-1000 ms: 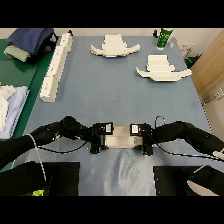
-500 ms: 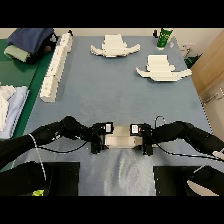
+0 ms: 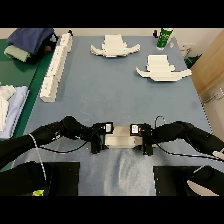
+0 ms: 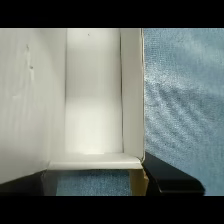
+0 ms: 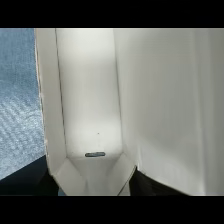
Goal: Fold the box.
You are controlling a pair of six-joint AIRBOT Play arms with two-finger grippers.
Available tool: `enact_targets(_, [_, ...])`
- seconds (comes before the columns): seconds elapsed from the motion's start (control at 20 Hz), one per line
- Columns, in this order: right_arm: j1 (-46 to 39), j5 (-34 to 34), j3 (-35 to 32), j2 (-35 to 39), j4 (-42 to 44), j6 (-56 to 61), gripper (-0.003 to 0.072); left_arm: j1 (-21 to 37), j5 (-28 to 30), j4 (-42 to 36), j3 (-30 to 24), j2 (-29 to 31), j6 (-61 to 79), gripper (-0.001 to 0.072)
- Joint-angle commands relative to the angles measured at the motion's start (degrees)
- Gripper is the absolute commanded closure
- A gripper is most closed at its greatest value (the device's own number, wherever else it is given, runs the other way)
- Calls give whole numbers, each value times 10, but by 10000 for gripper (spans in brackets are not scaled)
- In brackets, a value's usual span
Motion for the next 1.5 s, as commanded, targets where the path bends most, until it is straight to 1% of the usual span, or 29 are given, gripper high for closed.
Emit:
enact_targets(0.0, [0, 2, 0, 0, 0, 0, 180, 0, 1, 0, 0, 0, 0, 286])
enact_targets(0.15, [0, 1, 0, 0, 0, 1, 179, 0, 0, 0, 0, 0, 0, 286])
enact_targets(0.2, [0, 1, 0, 0, 0, 8, 102, 0, 1, 0, 0, 0, 0, 286])
enact_targets(0.25, [0, 1, 1, 2, 0, 22, -11, 0, 1, 0, 0, 0, 0, 286])
enact_targets(0.3, [0, 1, 3, 3, -5, 48, -27, 0, 1, 0, 0, 0, 0, 286])
enact_targets(0.35, [0, -1, 8, 7, -19, 76, -27, 0, 1, 0, 0, 0, 0, 286])
enact_targets(0.45, [0, -24, 23, 27, -74, 135, -27, 0, 1, 0, 0, 0, 0, 286])
enact_targets(0.55, [0, -75, 42, 55, -140, 191, -27, 0, 1, 0, 0, 0, 0, 286])
enact_targets(0.65, [0, -139, 63, 89, -222, 283, -26, 0, 1, 0, 0, 0, 0, 286])
enact_targets(0.75, [0, -227, 89, 127, -269, 450, -17, 0, 1, 0, 0, 0, 0, 286])
enact_targets(0.85, [0, -301, 113, 159, -256, 653, -14, 0, 1, 0, 0, 0, 0, 286])
enact_targets(0.9, [0, -319, 116, 170, -221, 749, 94, 0, 1, 0, 0, 0, 0, 286])
enact_targets(0.95, [0, -315, 113, 176, -145, 814, 241, 0, 1, 0, 0, 0, 0, 286])
enact_targets(1.0, [2, -291, 105, 176, -49, 819, 257, 0, 1, 0, 0, 0, 0, 286])
enact_targets(1.05, [11, -243, 96, 171, 35, 820, 257, 0, 1, 0, 0, 0, 0, 286])
enact_targets(1.1, [30, -186, 94, 162, 69, 820, 257, 0, 1, 0, 0, 0, 0, 286])
enact_targets(1.15, [50, -119, 94, 149, 76, 824, 288, 0, 1, 0, 0, 0, 0, 286])
enact_targets(1.25, [70, -2, 99, 110, 75, 834, 419, 0, 1, 0, 0, 0, 0, 286])
enact_targets(1.35, [69, 68, 113, 59, 71, 834, 425, 0, 1, 0, 0, 0, 0, 286])
enact_targets(1.45, [64, 101, 130, 10, 66, 834, 427, 0, 1, 0, 0, 0, 0, 286])
